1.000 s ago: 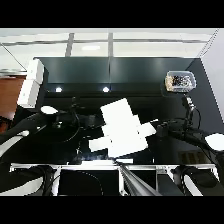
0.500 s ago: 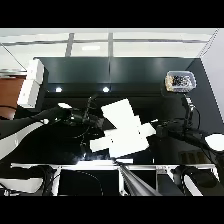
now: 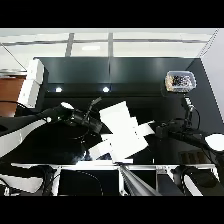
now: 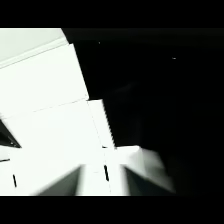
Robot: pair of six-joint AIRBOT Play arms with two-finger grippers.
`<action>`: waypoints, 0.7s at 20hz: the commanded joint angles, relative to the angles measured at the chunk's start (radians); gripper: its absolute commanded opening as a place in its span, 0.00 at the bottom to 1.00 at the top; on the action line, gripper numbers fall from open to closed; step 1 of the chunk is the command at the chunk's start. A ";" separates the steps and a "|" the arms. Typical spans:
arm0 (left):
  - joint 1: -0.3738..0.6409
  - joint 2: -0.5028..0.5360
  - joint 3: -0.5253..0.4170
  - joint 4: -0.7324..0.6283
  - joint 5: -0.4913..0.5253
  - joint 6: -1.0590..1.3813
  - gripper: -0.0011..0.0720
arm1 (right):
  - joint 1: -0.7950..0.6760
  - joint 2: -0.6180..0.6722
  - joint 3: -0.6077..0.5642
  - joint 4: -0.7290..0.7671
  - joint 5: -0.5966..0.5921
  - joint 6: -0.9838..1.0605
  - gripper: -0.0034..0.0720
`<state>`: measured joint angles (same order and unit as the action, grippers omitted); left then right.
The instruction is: Fold the box and place the chain.
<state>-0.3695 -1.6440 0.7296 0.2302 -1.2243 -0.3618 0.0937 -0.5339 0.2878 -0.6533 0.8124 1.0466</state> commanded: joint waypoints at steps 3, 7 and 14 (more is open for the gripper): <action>0.011 0.021 0.059 0.107 -0.073 0.018 0.05 | -0.039 0.001 0.139 -0.262 0.093 0.047 0.92; -0.030 0.170 0.061 0.298 0.090 0.027 0.04 | -0.066 0.001 0.309 -0.467 0.215 -0.037 0.92; -0.208 0.365 -0.079 0.440 0.463 0.455 0.05 | 0.000 -0.052 0.272 -0.457 0.251 -0.448 0.92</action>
<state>-0.5159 -1.3182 0.6880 0.5400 -0.8940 -0.0566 0.0647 -0.5625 0.5674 -1.0950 1.0531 0.7609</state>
